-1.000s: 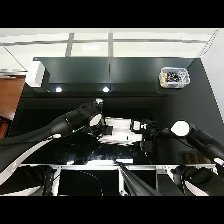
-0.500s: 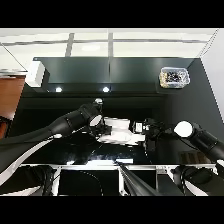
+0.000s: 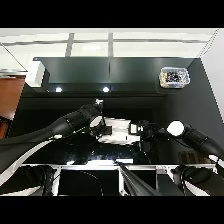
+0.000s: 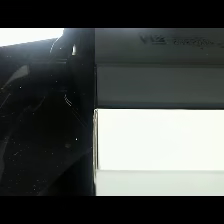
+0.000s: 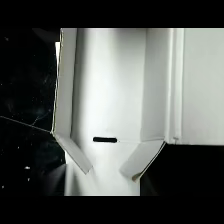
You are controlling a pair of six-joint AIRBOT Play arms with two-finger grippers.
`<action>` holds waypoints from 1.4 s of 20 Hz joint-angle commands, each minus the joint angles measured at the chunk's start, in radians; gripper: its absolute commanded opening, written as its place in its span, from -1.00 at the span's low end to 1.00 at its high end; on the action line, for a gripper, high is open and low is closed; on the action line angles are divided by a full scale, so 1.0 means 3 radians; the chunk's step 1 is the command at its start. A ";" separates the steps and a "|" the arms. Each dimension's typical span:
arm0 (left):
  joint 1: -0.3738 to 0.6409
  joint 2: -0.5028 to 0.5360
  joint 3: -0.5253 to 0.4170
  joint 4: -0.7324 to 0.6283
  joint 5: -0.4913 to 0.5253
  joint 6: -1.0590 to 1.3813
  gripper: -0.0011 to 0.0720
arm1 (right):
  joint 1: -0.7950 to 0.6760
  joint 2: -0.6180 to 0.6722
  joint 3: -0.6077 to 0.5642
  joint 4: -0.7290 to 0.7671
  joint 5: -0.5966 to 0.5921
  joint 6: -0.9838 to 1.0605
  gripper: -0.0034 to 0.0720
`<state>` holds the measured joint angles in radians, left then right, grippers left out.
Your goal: Fold the box and place the chain.
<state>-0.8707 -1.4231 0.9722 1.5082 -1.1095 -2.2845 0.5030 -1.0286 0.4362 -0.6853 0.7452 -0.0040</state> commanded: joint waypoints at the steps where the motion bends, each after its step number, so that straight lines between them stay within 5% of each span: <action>1: -0.0003 -0.0003 -0.0001 -0.0005 0.0005 0.0000 -0.90 | 0.0020 -0.0048 0.0000 0.0280 -0.0109 -0.0050 0.22; 3: -0.0003 -0.0003 -0.0001 -0.0005 0.0005 0.0000 -0.90 | 0.0022 -0.0062 0.0000 0.0290 -0.0107 -0.0036 -0.59; 9: -0.0003 -0.0003 -0.0001 -0.0005 0.0008 0.0000 -0.90 | 0.0144 -0.0081 0.0000 0.0732 -0.0256 -0.0023 -0.57; 19: -0.0003 -0.0003 -0.0001 -0.0006 0.0005 -0.0001 -0.90 | 0.0352 -0.0215 0.0000 0.0774 -0.0492 0.0090 -0.57; 20: -0.0003 -0.0003 -0.0001 -0.0006 0.0005 -0.0001 -0.90 | 0.0354 -0.0215 0.0000 0.0777 -0.0492 0.0092 -0.56; 22: -0.0003 -0.0003 -0.0001 -0.0006 0.0005 -0.0001 -0.90 | 0.0354 -0.0215 0.0000 0.0813 -0.0537 0.0090 0.38; 23: -0.0003 -0.0003 -0.0001 -0.0006 0.0005 -0.0001 -0.90 | 0.0352 -0.0215 0.0000 0.0813 -0.0572 0.0092 0.38; 24: -0.0003 -0.0003 -0.0001 -0.0006 0.0005 -0.0001 -0.90 | 0.0352 -0.0215 0.0000 0.0813 -0.0579 0.0093 -0.13; 26: -0.0003 -0.0003 -0.0001 -0.0006 0.0005 -0.0001 -0.90 | 0.0354 -0.0215 0.0000 0.0858 -0.0579 0.0137 0.17; 28: -0.0003 -0.0003 -0.0001 -0.0006 0.0009 -0.0001 -0.90 | 0.0352 -0.0215 0.0000 0.0888 -0.0576 0.0188 -0.85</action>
<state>-0.8707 -1.4231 0.9718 1.5066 -1.1072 -2.2871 0.6083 -1.0927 0.4358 -0.4324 0.5747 0.0319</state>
